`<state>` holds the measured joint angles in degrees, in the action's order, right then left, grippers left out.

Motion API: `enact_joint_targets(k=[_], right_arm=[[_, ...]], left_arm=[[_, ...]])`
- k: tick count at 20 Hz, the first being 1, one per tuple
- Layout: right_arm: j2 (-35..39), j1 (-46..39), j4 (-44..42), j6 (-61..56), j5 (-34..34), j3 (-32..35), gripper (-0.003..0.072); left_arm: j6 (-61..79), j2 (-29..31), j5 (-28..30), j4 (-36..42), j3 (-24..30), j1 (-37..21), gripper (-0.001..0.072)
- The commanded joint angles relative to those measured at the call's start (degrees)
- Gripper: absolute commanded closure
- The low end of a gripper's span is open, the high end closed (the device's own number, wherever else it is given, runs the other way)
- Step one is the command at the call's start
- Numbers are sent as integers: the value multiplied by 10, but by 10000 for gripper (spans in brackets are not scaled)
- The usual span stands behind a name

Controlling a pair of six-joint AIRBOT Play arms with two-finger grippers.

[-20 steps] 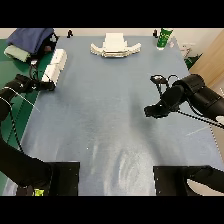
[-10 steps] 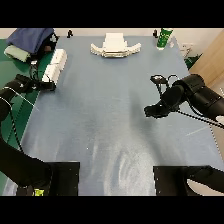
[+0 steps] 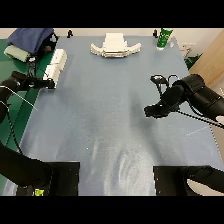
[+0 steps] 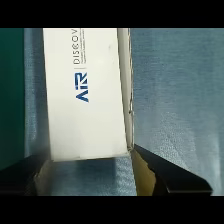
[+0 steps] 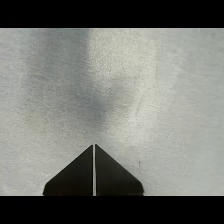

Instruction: Fold the box.

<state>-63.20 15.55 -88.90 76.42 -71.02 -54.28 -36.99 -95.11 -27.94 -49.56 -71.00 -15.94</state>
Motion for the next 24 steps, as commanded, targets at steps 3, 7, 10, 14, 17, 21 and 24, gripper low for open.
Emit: enact_joint_targets(k=[3, 7, 10, 14, 17, 21, 24], right_arm=[[0, 0, 0, 0, 0, 0, 663], [0, 0, 0, 0, 0, 0, 664], [0, 0, 0, 0, 0, 0, 664], [0, 0, 0, 0, 0, 0, 663], [0, 0, 0, 0, 0, 0, 663], [0, 0, 0, 0, 0, 0, 664], [0, 0, 0, 0, 0, 0, 664]], left_arm=[[-115, 65, -115, -125, -1, -18, 4], [-176, 125, -238, -154, -1, -43, 5], [-234, 155, -322, -154, -1, -49, 437], [-231, 164, -453, -121, -1, -45, 697], [-233, 187, -490, -117, 10, -12, 700], [-241, 282, -440, -98, 84, 88, 699], [-261, 345, -384, -70, 158, 187, 697]])
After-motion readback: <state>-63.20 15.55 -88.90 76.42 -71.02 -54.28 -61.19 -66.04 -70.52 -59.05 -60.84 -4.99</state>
